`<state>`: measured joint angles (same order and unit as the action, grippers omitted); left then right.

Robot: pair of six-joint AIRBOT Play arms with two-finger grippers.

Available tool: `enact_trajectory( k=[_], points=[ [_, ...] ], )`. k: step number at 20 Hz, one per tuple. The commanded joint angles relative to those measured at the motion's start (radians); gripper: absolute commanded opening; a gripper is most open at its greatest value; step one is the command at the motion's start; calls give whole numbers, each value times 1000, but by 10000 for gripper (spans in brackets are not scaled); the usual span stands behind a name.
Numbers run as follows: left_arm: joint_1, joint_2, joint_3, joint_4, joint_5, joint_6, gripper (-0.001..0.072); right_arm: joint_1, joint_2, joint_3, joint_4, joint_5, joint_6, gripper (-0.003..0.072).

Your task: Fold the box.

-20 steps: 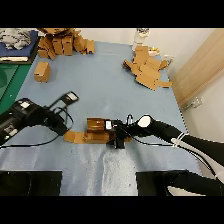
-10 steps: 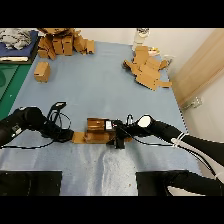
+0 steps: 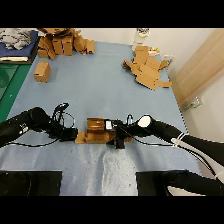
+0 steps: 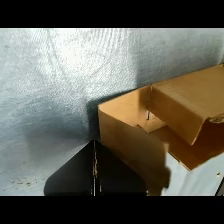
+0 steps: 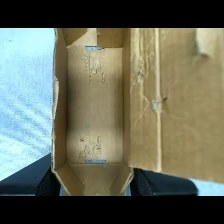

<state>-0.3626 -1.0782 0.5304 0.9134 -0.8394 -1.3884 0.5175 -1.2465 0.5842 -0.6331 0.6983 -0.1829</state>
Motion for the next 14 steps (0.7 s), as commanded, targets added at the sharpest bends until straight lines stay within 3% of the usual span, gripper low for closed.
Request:
enact_trajectory(
  k=[1, 4, 9, 14],
  points=[
    [1, -4, -1, -124, 2, 110, 11, 0, 0, 0, 0, 0, 0, 505],
    [1, -4, 0, -217, 0, 193, 11, 0, 0, 0, 0, 0, 0, 505],
    [2, 6, 0, -244, -37, 193, 11, 0, 0, 0, 0, 0, 0, 506],
    [1, 29, 1, -267, 8, 192, 13, 0, 0, 0, 0, 0, 0, 506]
  ],
)
